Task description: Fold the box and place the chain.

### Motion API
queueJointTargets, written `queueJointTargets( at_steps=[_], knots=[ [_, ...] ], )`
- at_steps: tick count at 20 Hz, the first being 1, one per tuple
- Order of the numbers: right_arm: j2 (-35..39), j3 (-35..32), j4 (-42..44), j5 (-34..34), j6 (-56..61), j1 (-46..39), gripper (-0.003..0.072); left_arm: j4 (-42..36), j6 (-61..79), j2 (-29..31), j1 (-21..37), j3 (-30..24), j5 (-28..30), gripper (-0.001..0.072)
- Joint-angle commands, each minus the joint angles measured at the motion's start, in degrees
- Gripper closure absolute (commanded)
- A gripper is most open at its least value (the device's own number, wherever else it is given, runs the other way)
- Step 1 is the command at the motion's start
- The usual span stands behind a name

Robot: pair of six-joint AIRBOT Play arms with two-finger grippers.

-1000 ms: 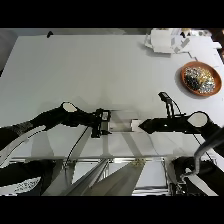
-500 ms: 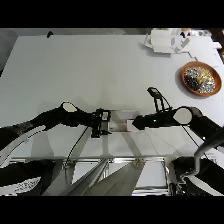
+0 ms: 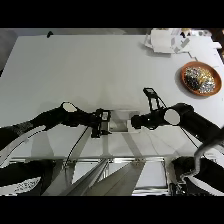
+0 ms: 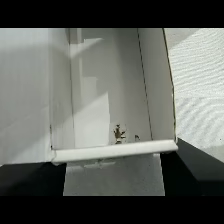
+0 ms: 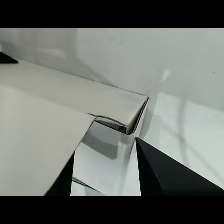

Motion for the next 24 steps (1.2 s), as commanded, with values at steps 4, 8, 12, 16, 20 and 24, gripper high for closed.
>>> queueJointTargets(
  at_steps=[4, 8, 12, 16, 20, 24],
  knots=[
    [-0.1, 2.7, -8.0, 5.5, 6.9, 0.3, 0.0276, 0.0, 0.0, 0.0, 0.0, 0.0, 0.0, 0.0560],
    [-0.7, 2.9, -8.5, 3.9, 8.8, 3.9, 0.0276, 0.0, 0.0, 0.0, 0.0, 0.0, 0.0, 0.0560],
    [-1.9, 3.2, -8.6, 3.3, 11.3, 6.7, 0.0276, 0.0, 0.0, 0.0, 0.0, 0.0, 0.0, 0.0560],
    [-3.4, 4.1, -8.8, 3.4, 13.2, 8.7, 0.0276, 0.0, 0.0, 0.0, 0.0, 0.0, 0.0, 0.0560],
    [-3.9, 4.1, -13.5, 3.8, 21.2, 11.0, 0.0277, 0.0, 0.0, 0.0, 0.0, 0.0, 0.0, 0.0560],
    [-5.4, 7.0, -17.4, 5.6, 24.6, 13.5, 0.0277, 0.0, 0.0, 0.0, 0.0, 0.0, 0.0, 0.0560]
  ],
)
